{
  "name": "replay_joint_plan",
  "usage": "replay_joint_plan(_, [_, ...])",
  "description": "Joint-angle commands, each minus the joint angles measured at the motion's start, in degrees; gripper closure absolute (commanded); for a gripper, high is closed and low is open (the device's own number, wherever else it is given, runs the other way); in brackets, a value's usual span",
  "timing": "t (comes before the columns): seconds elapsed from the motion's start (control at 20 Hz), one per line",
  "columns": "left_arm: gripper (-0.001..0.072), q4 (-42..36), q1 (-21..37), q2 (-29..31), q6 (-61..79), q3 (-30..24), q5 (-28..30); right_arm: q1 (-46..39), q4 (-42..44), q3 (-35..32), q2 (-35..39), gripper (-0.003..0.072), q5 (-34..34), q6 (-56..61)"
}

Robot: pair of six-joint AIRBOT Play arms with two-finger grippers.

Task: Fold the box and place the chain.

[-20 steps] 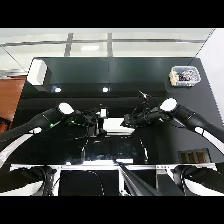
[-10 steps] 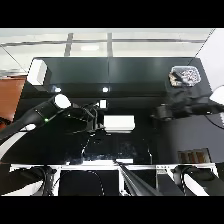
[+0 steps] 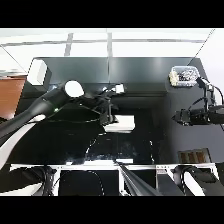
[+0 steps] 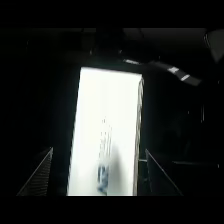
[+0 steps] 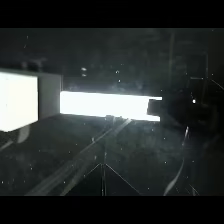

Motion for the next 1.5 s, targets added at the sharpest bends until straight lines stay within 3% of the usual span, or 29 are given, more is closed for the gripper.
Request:
replay_joint_plan(0.0, [-0.0011,0.0,-2.2,-6.7,-2.3,5.7,0.6,-0.4,1.2,-1.4,0.3,0.0667,-1.7,-1.5])
replay_joint_plan(0.2, [-0.001,0.2,-1.5,-9.5,-2.3,5.8,-3.1,-0.4,1.2,-1.4,0.3,0.0666,-1.7,-3.1])
replay_joint_plan(0.8, [-0.001,5.1,-3.2,-9.5,-2.3,5.8,-9.3,-0.4,1.1,-1.4,0.3,0.0667,-5.4,-3.1])
replay_joint_plan(1.2, [-0.001,20.4,-9.5,-9.5,-16.2,5.8,-3.8,-0.4,1.2,-1.4,0.3,0.0667,-5.4,-3.1])
replay_joint_plan(1.45, [0.0,24.5,-10.1,-10.3,-24.3,5.8,-2.4,-0.4,1.2,-1.4,0.3,0.0666,-5.4,-3.1])
